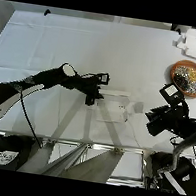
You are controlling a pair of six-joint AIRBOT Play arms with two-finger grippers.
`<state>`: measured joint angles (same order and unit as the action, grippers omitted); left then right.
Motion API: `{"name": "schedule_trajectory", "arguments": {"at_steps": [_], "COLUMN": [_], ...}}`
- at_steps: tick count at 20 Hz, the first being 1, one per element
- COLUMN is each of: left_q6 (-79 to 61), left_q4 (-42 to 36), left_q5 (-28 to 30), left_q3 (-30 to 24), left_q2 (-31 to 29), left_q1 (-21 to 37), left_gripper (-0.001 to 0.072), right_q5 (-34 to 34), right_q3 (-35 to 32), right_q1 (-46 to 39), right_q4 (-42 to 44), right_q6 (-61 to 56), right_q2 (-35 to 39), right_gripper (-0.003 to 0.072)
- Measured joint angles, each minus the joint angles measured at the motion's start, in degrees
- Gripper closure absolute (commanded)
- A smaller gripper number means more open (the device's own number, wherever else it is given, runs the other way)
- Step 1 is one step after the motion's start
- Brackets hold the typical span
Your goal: Fold the box and place the chain.
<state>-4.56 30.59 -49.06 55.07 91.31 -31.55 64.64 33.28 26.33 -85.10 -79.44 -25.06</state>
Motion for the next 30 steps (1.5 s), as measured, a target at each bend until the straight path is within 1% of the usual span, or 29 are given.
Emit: {"name": "schedule_trajectory", "arguments": {"at_steps": [9, 30], "left_q6": [-0.5, -0.5], "left_q4": [-0.9, 3.7], "left_q5": [-0.7, -2.4], "left_q3": [0.0, 0.1], "left_q2": [1.2, 1.5], "left_q1": [-0.3, -1.0], "left_gripper": [0.0707, 0.0705], "right_q5": [0.0, 0.0], "right_q3": [0.0, 0.0], "right_q1": [0.0, 0.0], "right_q4": [0.0, 0.0], "right_q6": [0.0, 0.2], "right_q2": [0.0, 0.0], "right_gripper": [0.0412, 0.0411]}}
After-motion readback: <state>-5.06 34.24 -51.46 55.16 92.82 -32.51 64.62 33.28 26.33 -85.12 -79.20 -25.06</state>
